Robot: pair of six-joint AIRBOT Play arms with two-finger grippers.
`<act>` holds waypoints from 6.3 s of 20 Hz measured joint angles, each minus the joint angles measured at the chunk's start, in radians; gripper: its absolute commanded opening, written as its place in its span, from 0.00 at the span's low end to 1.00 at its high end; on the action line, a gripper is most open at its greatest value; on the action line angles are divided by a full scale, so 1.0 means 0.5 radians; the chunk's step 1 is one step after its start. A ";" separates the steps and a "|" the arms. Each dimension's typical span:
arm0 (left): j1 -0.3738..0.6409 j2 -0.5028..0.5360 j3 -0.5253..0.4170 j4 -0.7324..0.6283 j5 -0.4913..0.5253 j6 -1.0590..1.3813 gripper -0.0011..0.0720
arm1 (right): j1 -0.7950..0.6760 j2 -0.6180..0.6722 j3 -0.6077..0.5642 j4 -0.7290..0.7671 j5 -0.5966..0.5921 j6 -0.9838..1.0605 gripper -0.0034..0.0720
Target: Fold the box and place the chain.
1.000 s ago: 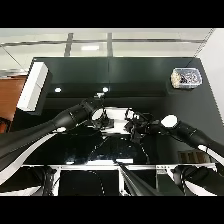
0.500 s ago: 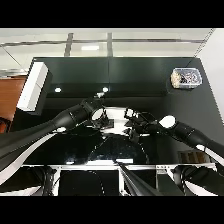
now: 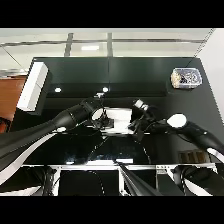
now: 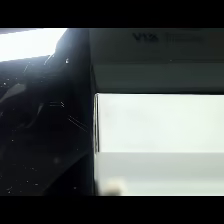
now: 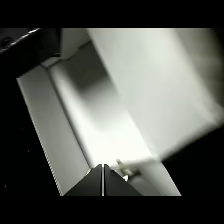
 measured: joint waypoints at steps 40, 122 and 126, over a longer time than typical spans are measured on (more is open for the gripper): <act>0.000 -0.002 0.001 0.000 0.002 0.005 0.05 | -0.246 -0.195 0.151 0.138 0.514 1.392 0.70; 0.002 -0.002 0.001 0.002 0.010 0.005 0.05 | 0.282 -0.072 1.175 -2.580 0.905 3.139 0.55; 0.002 -0.002 0.001 0.002 0.009 0.005 0.05 | -0.138 -0.074 1.031 -2.985 0.338 3.194 1.00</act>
